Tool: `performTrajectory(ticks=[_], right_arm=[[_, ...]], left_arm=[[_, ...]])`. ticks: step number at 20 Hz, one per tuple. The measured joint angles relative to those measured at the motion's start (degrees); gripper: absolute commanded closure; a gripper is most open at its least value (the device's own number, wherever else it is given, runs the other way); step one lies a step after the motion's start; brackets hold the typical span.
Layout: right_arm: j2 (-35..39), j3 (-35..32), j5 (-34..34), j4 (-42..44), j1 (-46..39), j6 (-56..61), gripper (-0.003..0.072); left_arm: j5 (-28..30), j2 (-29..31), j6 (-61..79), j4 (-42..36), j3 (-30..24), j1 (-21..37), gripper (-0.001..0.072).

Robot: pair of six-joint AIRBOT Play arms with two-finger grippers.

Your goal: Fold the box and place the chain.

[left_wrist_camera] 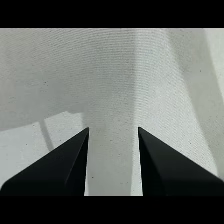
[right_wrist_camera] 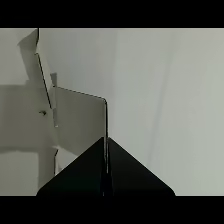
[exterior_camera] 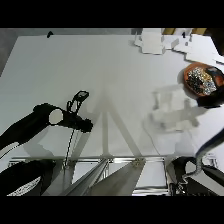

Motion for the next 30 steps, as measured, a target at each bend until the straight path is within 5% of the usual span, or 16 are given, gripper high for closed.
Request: performTrajectory(ticks=[7, 12, 13, 14, 18, 23, 30], right_arm=[[18.25, -17.00, -9.86, 20.41, 12.44, -0.81, 0.0665], [27.67, -26.32, -16.46, 26.51, 16.09, 0.31, 0.0665], [28.52, -27.10, -16.90, 27.02, 16.35, 0.35, 0.0665], [29.07, -27.63, -17.16, 27.43, 16.59, 0.37, 0.0665], [30.14, -28.68, -17.73, 28.26, 16.96, 0.28, 0.0665], [30.47, -28.96, -17.40, 28.50, 17.05, 0.11, 0.0665], [30.51, -29.03, -16.57, 28.61, 17.05, 0.07, 0.0664]], left_arm=[[0.00, 0.00, -0.02, 0.00, 0.00, 0.00, 0.0368], [4.72, -0.02, 0.00, -0.61, 0.00, -0.04, 0.0361], [6.56, -0.02, 0.07, -1.29, 0.00, -0.04, 0.0315], [8.87, -0.04, 0.96, -2.51, 0.04, 0.00, 0.0251], [15.85, -1.20, 19.32, -17.97, 2.38, 1.11, 0.0250], [3.39, -12.11, 52.09, -46.03, 12.98, 7.76, 0.0126], [-9.01, -29.22, 67.67, -55.43, 21.55, 9.01, 0.0131]])
